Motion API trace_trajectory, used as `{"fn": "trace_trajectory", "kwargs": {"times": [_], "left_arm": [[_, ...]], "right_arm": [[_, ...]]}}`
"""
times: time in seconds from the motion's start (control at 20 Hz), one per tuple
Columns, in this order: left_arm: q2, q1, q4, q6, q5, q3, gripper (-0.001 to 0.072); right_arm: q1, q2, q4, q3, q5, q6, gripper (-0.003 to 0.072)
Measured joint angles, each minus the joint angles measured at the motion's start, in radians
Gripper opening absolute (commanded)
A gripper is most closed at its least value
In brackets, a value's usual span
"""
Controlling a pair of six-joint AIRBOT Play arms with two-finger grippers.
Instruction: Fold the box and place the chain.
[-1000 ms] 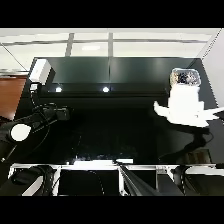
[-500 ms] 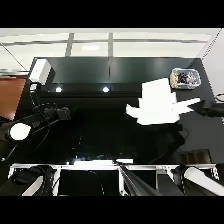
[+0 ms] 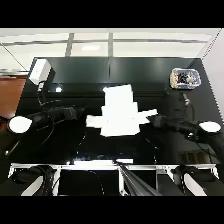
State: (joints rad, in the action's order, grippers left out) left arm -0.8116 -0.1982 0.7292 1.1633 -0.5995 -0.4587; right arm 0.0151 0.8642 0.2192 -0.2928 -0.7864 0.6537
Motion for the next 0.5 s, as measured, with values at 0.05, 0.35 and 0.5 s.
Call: {"fn": "trace_trajectory", "kwargs": {"times": [0.05, 0.35, 0.5], "left_arm": [[-0.046, 0.013, -0.027, -0.024, -0.043, -0.031, 0.0712], [-0.432, 0.088, -0.16, -0.143, -0.411, -0.234, 0.0713], [-0.594, 0.094, -0.224, -0.203, -0.527, -0.294, 0.0712]], "right_arm": [[0.059, -0.005, -0.01, 0.01, 0.041, -0.002, 0.0015], [0.247, -0.019, -0.029, 0.032, 0.154, -0.007, 0.0016], [0.271, -0.021, -0.032, 0.034, 0.173, -0.007, 0.0015]]}}
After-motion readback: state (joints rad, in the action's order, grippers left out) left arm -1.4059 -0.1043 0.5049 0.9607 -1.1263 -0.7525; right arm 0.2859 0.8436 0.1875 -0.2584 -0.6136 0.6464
